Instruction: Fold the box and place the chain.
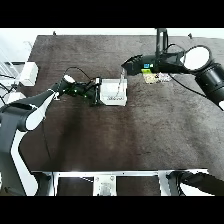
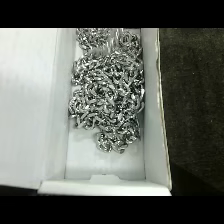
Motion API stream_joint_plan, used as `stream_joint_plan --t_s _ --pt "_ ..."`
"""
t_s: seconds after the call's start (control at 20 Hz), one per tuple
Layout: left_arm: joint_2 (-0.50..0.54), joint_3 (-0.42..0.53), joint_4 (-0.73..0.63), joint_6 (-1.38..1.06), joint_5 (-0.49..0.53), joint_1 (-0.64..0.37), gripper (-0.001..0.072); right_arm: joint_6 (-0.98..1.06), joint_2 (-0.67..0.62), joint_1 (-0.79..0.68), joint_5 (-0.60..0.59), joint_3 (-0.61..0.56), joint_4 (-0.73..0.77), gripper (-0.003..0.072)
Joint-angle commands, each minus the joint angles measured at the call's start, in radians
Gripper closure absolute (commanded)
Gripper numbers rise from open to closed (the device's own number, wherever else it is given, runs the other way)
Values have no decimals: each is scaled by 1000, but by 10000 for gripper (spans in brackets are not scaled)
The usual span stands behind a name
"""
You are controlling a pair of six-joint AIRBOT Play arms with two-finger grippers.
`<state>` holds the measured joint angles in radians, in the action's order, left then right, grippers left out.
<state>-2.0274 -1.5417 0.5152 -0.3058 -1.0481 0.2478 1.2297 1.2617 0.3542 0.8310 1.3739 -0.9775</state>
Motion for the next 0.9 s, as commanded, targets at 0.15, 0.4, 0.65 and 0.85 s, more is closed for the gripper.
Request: stream_joint_plan --t_s 0.15,0.4,0.65,0.85 --pt "0 0 0 0 0 0 411 -12 40 31 -167 -132 -2 680" --pt "0 0 0 0 0 0 411 -53 180 49 -356 -269 -1 585" --pt "0 0 0 0 0 0 411 -153 101 31 -261 -171 18 316" --pt "0 0 0 0 0 0 411 -267 -42 -96 -254 -152 -10 236"
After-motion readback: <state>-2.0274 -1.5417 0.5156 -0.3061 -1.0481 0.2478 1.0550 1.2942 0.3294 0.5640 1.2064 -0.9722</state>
